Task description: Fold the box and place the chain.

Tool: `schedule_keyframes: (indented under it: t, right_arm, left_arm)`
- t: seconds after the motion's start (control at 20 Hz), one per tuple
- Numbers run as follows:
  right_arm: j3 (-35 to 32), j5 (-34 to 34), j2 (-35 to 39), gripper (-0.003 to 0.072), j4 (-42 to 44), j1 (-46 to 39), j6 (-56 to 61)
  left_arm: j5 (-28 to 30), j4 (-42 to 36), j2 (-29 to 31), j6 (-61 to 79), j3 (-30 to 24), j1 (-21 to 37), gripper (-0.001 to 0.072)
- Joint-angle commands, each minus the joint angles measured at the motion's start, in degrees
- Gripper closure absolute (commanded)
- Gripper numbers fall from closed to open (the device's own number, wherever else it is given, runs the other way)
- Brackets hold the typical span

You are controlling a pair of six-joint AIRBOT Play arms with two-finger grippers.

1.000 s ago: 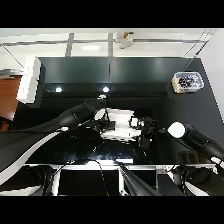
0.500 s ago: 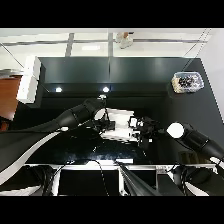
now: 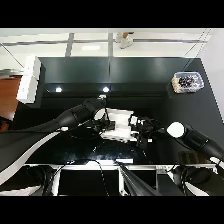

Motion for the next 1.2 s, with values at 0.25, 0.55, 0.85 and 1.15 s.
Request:
schedule_keyframes:
  t: [0.25,0.55,0.85,1.15]
  right_arm:
    - [0.0,-1.97,-0.9,0.054,5.81,1.33,0.02]
    - [0.0,-3.78,-2.54,0.0618,6.36,3.23,0.92]
    - [0.0,-4.35,-2.54,0.0526,5.9,3.23,0.92]
    - [0.0,-4.94,-2.54,0.0462,5.95,3.23,0.92]
  left_arm:
    - [0.07,-0.04,0.0,-0.02,0.02,0.0,0.0676]
    - [0.04,-0.07,0.0,-0.04,0.02,0.0,0.0676]
    - [0.04,-0.07,0.0,-0.04,0.02,0.0,0.0676]
    - [0.04,-0.07,0.0,-0.02,0.02,0.0,0.0676]
